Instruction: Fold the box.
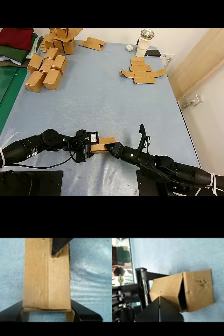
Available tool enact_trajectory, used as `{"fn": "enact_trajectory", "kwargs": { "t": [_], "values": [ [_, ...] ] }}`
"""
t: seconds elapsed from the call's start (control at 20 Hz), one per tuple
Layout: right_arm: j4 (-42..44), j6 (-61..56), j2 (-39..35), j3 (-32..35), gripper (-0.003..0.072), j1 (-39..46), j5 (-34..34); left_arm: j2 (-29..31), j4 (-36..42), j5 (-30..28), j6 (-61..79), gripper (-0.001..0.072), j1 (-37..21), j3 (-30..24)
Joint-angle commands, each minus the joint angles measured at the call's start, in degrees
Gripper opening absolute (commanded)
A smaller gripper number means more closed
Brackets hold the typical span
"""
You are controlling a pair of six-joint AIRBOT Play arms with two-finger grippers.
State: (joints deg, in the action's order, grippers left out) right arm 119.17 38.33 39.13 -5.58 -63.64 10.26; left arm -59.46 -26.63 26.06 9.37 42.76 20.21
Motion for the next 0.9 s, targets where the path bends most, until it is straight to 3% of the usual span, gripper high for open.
{"fn": "enact_trajectory", "kwargs": {
  "t": [0.0,0.85],
  "values": [
    [-1.16,-1.05,0.94,0.07,0.0002,-0.07,-3.02,0.04,0.0,0.0,0.0,0.0382,0.02,0.0],
    [-4.11,-0.79,3.45,-0.59,0.0002,0.0,-3.34,0.04,0.0,-0.02,0.0,0.0382,0.02,0.0]
  ]
}}
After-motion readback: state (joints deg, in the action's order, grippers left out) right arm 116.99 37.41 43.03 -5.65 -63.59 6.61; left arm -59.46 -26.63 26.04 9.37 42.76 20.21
